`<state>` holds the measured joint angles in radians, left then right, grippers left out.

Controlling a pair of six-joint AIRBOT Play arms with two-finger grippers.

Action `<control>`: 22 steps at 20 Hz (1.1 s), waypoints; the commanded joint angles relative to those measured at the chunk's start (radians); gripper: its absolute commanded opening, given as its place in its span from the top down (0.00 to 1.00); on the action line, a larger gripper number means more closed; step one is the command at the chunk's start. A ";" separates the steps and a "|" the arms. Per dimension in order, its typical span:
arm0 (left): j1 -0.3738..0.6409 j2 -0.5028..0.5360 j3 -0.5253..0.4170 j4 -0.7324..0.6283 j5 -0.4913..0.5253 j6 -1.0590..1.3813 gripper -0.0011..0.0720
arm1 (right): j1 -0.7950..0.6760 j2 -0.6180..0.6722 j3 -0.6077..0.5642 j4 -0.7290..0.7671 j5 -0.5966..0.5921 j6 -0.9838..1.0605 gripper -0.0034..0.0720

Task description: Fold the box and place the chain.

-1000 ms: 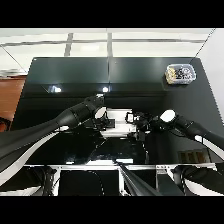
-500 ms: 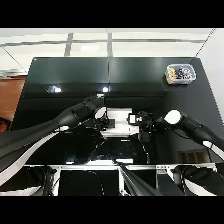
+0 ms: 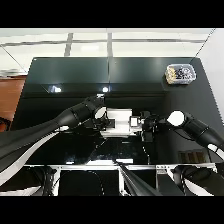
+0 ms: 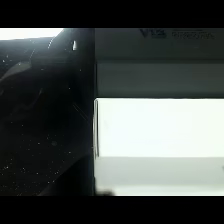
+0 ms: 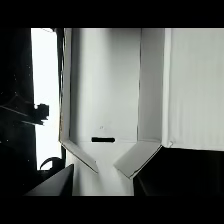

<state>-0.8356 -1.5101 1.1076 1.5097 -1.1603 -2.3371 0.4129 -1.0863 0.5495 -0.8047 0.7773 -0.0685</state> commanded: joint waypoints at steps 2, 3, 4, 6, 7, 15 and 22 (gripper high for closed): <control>0.000 0.000 0.000 0.000 0.008 0.000 0.95 | 0.001 -0.008 0.001 0.120 0.002 -0.026 0.64; 0.001 0.000 0.000 0.000 0.007 0.000 0.95 | 0.001 -0.010 0.001 0.124 0.003 -0.025 0.64; 0.000 0.000 0.000 0.000 0.007 0.000 0.95 | 0.001 -0.012 0.001 0.128 0.004 -0.024 0.67; 0.000 0.000 0.000 0.000 0.007 0.000 0.95 | 0.002 -0.019 0.001 0.162 0.004 -0.022 0.74; 0.000 0.000 0.000 0.000 0.007 0.000 0.95 | 0.002 -0.030 0.001 0.200 0.002 -0.023 0.74; 0.001 0.000 0.000 0.000 0.008 0.000 0.95 | 0.002 -0.101 0.001 0.340 -0.006 -0.026 0.74; 0.001 0.000 0.000 0.000 0.007 0.000 0.95 | 0.001 -0.101 0.001 0.332 0.006 -0.022 0.75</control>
